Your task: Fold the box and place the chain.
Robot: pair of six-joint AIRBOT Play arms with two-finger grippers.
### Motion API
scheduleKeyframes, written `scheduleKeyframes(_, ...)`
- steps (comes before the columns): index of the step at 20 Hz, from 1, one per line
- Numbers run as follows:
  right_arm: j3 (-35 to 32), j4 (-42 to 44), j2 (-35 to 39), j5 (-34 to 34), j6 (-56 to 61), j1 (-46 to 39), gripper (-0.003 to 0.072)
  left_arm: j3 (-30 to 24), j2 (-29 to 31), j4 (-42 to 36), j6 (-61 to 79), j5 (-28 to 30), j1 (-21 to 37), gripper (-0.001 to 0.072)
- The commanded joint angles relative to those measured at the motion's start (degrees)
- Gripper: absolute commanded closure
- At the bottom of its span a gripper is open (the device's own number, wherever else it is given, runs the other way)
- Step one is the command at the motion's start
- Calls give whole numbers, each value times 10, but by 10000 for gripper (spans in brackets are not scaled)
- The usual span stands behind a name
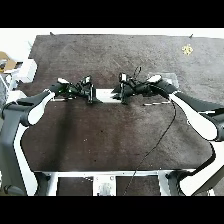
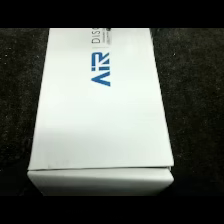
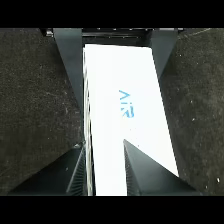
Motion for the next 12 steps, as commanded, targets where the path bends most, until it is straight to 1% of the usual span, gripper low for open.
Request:
scheduleKeyframes(1,0,90,3,36,0,-16,423,0,0,-1,0,2,0,417)
scheduleKeyframes(2,2,112,2,47,0,-18,442,0,0,-1,0,2,0,417)
scheduleKeyframes(3,5,122,3,59,0,-18,543,0,0,-1,0,1,0,417)
scheduleKeyframes(5,8,129,2,67,0,-14,552,0,0,-1,0,1,0,417)
scheduleKeyframes(6,8,127,2,66,1,-11,664,0,0,-1,0,1,0,417)
scheduleKeyframes(8,8,109,1,43,22,-3,666,0,0,-1,0,1,0,417)
scheduleKeyframes(12,8,24,-1,-6,47,15,666,0,0,-1,0,1,0,417)
